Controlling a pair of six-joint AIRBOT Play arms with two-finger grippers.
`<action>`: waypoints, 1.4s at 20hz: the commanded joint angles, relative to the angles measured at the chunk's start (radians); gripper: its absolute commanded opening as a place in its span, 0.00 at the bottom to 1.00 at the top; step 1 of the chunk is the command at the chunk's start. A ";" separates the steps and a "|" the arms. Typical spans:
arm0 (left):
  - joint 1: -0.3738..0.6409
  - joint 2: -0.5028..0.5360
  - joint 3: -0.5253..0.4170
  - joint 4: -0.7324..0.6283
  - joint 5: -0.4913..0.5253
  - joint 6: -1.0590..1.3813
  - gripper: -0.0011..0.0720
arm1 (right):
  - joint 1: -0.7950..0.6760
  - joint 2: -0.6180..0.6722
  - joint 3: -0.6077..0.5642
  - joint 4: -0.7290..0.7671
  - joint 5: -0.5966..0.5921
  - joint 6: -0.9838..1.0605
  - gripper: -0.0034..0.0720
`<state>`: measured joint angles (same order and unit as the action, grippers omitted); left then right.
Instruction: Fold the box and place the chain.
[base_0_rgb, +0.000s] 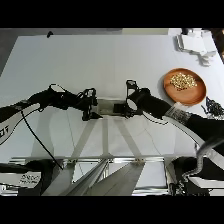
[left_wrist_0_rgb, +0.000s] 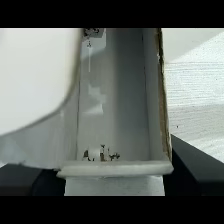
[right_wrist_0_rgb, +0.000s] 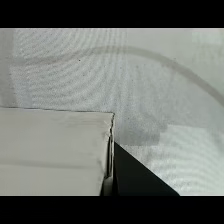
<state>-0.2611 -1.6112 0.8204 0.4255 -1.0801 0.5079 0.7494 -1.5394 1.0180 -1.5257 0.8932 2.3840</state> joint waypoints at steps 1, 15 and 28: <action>0.000 -0.001 0.000 0.001 -0.002 0.000 0.53 | 0.008 -0.006 -0.001 -0.024 -0.009 0.003 0.05; -0.001 -0.001 0.000 0.001 -0.002 0.000 0.53 | 0.011 0.184 -0.001 -0.027 -0.011 -0.111 0.67; -0.001 -0.001 0.000 0.001 -0.002 0.000 0.53 | -0.347 0.418 -0.001 -0.063 0.053 -0.473 0.67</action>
<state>-0.2615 -1.6112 0.8204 0.4263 -1.0821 0.5087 0.5301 -1.1412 1.0157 -1.5867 0.9340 2.0106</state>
